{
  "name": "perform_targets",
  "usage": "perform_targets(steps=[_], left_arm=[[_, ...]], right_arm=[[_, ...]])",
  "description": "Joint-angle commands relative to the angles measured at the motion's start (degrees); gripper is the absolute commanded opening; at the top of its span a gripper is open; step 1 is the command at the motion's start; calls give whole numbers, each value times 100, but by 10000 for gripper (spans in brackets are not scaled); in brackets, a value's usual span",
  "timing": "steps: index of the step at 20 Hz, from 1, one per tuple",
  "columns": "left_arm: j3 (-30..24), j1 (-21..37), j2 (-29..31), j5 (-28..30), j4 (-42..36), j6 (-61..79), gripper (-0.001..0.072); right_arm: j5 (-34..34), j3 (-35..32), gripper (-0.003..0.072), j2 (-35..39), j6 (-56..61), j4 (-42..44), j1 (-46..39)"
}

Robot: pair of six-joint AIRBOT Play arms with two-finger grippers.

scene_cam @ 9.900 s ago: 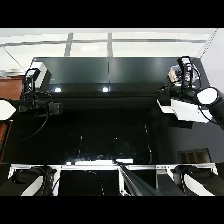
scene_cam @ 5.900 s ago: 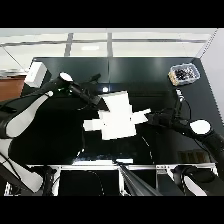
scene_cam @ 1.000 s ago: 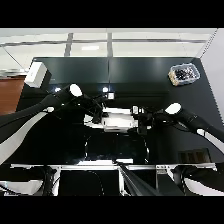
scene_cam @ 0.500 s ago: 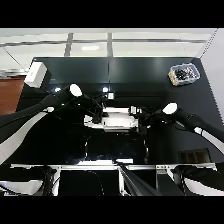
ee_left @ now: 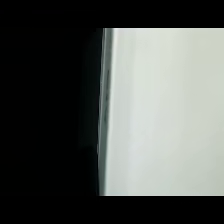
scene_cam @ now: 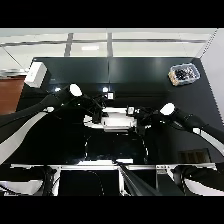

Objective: Fold the box and place the chain.

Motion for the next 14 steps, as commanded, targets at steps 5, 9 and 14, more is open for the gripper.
perform_targets(steps=[5, 9, 14], left_arm=[[4, 4, 7, -15, 2, -2, 28], [166, 129, 304, -247, 621, -682, 454], [361, 492, 1342, -1338, 2592, -3228, 713]], right_arm=[[-11, 4, 523, -4, -9, -39, 9], [-28, 2, 521, -4, -7, -39, 9], [-26, 2, 384, -4, -7, -81, 26]])
